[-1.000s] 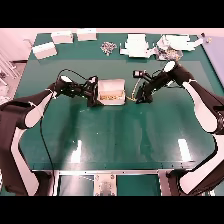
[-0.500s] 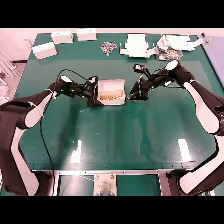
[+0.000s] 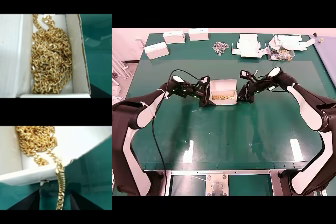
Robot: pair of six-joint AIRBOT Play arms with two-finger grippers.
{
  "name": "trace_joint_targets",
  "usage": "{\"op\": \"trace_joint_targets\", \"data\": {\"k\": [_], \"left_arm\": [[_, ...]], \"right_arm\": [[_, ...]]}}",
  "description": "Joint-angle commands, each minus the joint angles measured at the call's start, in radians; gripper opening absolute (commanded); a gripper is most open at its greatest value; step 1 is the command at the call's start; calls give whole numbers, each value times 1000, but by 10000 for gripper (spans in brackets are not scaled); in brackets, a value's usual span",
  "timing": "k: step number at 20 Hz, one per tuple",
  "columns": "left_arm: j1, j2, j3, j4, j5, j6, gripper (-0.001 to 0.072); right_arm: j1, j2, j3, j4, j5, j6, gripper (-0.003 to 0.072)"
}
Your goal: Fold the box and place the chain.
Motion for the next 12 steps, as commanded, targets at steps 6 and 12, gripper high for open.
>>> {"op": "trace_joint_targets", "data": {"k": [6,12], "left_arm": [[1,0,0,0,0,0,630],[1,0,0,0,0,0,630]], "right_arm": [[2,2,0,-31,-77,8,33],[16,145,0,-9,-34,159,9]]}}
